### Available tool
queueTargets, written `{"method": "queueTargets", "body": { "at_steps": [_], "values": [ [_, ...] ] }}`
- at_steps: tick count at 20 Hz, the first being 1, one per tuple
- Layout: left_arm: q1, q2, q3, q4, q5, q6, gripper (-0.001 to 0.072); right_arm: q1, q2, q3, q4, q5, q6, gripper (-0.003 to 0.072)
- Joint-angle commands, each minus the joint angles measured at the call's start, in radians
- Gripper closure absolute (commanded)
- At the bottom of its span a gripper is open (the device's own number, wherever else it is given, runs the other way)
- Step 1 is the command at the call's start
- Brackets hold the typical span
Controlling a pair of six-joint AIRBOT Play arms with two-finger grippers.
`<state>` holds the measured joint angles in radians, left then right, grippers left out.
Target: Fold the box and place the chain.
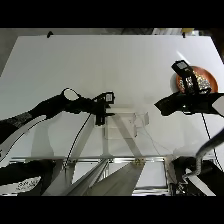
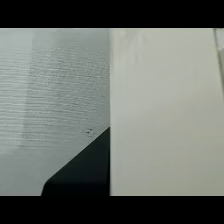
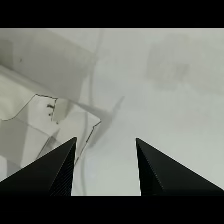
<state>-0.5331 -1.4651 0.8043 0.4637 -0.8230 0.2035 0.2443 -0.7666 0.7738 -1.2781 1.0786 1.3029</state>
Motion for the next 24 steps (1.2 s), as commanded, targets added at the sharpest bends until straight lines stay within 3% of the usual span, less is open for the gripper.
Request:
{"method": "queueTargets", "body": {
  "at_steps": [1, 9, 13, 14, 15, 18, 20, 24],
  "values": [
    [-0.001, -0.018, 0.0, 0.001, 0.005, 0.006, 0.0703, 0.001, 0.001, 0.001, -0.001, 0.005, -0.003, 0.0273],
    [0.0, -0.015, 0.0, 0.001, 0.003, 0.006, 0.07, 0.001, 0.001, 0.001, -0.001, 0.018, -0.037, 0.0275],
    [0.0, -0.015, 0.0, 0.001, 0.003, 0.006, 0.07, 0.001, 0.001, 0.001, 0.001, 0.09, -0.126, 0.0295],
    [0.0, -0.015, 0.0, 0.001, 0.003, 0.006, 0.07, 0.001, 0.001, 0.001, 0.004, 0.115, -0.14, 0.0347],
    [0.0, -0.015, 0.0, 0.001, 0.003, 0.006, 0.07, 0.001, 0.001, 0.001, 0.015, 0.138, -0.156, 0.0457],
    [0.0, -0.015, 0.0, 0.001, 0.003, 0.006, 0.07, 0.002, 0.001, -0.002, 0.125, 0.197, -0.289, 0.067],
    [-0.001, -0.015, 0.0, 0.001, 0.003, 0.006, 0.07, 0.047, 0.001, -0.011, 0.204, 0.23, -0.406, 0.067],
    [-0.001, -0.015, 0.0, 0.001, 0.003, 0.006, 0.07, 0.314, 0.001, -0.068, 0.111, 0.16, -0.415, 0.067]
  ]
}}
